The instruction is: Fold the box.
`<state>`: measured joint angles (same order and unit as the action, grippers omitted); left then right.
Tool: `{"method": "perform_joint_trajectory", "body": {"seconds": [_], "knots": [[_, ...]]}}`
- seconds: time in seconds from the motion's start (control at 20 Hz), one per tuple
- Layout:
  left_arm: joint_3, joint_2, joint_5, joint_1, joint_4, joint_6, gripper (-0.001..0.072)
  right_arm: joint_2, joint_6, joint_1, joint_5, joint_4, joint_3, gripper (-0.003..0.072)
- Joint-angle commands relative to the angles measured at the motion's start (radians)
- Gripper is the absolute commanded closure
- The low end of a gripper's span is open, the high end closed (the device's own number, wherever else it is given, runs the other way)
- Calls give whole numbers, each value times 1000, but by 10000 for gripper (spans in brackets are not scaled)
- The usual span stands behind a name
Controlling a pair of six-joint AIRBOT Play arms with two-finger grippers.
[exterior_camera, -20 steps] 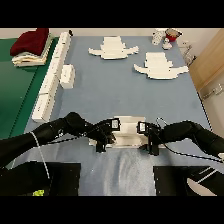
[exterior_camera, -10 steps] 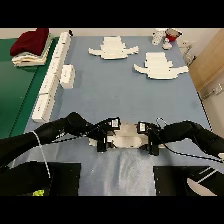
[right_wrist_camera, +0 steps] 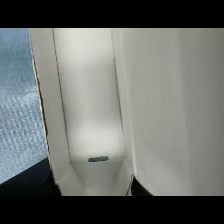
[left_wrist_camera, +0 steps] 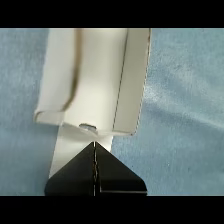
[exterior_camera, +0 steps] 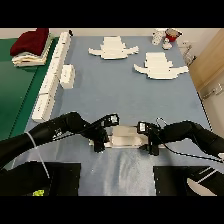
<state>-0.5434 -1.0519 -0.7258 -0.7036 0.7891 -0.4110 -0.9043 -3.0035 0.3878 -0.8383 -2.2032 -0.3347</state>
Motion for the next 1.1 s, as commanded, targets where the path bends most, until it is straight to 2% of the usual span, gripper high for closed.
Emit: {"method": "perform_joint_trajectory", "body": {"seconds": [0.0,0.1,0.25,0.4,0.55,0.65,0.8,0.9,1.05], "knots": [[-12,124,-50,5,285,-424,696,1,0,1,0,0,-1,222],[-12,218,-101,50,381,-655,697,1,0,1,0,0,-1,222],[-10,320,-218,206,472,-905,696,1,0,1,0,0,-1,222],[-9,334,-359,409,483,-1001,696,1,0,1,0,0,-1,222],[-3,332,-415,531,431,-1003,696,1,0,1,0,0,-1,222],[31,326,-391,545,357,-995,696,1,0,0,0,0,-1,223],[148,288,-269,516,96,-918,696,1,0,1,0,0,-1,223],[219,241,-190,458,-42,-856,697,1,0,1,0,0,-1,222],[250,175,-98,338,-85,-856,697,1,0,1,0,0,-1,222]]}}
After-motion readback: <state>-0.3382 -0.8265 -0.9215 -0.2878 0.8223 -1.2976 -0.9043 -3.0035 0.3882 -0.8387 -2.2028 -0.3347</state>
